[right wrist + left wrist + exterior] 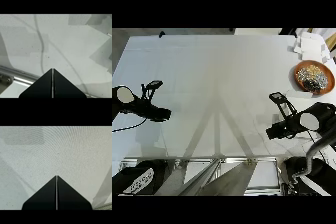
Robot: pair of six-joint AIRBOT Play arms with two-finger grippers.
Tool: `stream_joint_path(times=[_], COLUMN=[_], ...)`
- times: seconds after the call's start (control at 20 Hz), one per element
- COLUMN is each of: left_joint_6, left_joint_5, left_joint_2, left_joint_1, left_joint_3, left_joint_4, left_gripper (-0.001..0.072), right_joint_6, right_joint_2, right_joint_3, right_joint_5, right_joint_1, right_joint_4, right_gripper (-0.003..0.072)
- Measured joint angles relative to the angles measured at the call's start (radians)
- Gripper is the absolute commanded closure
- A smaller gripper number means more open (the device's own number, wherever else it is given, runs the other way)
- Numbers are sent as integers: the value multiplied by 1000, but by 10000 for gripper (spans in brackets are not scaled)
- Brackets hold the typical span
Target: Fold the box and place the chain.
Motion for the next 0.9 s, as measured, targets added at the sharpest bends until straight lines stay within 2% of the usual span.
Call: stream_joint_path(times=[0.35, 0.5, 0.65, 0.8, 0.85, 0.9], left_joint_6=[0, 0, 0, 0, 0, 0], left_joint_5=[0, 0, 0, 0, 0, 0], left_joint_2=[0, 0, 0, 0, 0, 0], left_joint_1=[0, 0, 0, 0, 0, 0], left_joint_3=[0, 0, 0, 0, 0, 0], left_joint_4=[0, 0, 0, 0, 0, 0], left_gripper=[700, 700, 700, 700, 700, 700], right_joint_6=[0, 43, 64, 30, 9, -19], right_joint_2=[0, 0, 0, 0, 0, 0], right_joint_3=[0, 14, 65, 127, 140, 151], right_joint_5=[-16, -23, -21, -22, -27, -39], right_joint_1=[0, -29, -149, -360, -435, -518], right_joint_4=[-5, -105, -229, -332, -361, -389], right_gripper=[675, 678, 678, 669, 475, 122])
